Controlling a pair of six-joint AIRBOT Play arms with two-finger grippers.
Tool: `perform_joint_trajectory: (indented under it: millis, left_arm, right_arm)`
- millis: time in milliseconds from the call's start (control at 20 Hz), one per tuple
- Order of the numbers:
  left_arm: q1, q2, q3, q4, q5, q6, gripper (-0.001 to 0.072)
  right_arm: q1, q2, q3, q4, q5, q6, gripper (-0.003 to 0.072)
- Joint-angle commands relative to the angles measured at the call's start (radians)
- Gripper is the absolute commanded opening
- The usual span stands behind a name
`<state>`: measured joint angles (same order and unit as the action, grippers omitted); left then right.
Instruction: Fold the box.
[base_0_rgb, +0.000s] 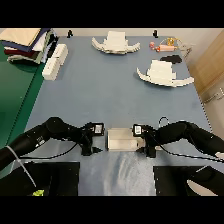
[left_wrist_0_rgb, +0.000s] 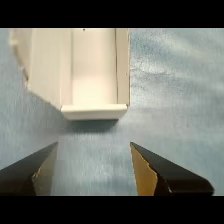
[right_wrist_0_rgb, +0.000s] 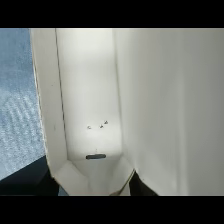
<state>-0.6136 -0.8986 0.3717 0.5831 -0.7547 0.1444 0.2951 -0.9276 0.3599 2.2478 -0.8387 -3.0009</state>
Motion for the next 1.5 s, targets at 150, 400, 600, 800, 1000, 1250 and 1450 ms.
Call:
perform_joint_trajectory:
  millis: [150,400,600,800,1000,1250,1450]
  left_arm:
    - [-0.097,-0.119,-0.005,-0.159,0.122,0.162,0.0705]
    - [-0.098,-0.172,0.018,-0.173,0.127,0.161,0.0705]
    - [-0.125,-0.197,0.028,-0.2,0.129,0.161,0.0705]
    - [-0.141,-0.208,0.032,-0.21,0.186,0.142,0.0704]
    - [-0.142,-0.208,0.032,-0.208,0.187,0.142,0.0694]
    - [-0.188,-0.211,0.032,-0.161,0.243,0.098,0.0527]
    - [-0.203,-0.212,0.032,-0.153,0.249,0.09,0.0528]
  right_arm:
    - [0.0,0.0,0.0,0.0,0.0,0.0,0.0516]
    - [0.0,0.0,0.0,0.0,0.0,0.0,0.0516]
    - [0.0,0.0,0.0,0.0,0.0,0.0,0.0516]
    - [0.0,0.0,0.0,0.0,0.0,0.0,0.0516]
    - [0.0,0.0,0.0,0.0,0.0,0.0,0.0516]
    - [0.0,0.0,0.0,0.0,0.0,0.0,0.0516]
    - [0.0,0.0,0.0,0.0,0.0,0.0,0.0516]
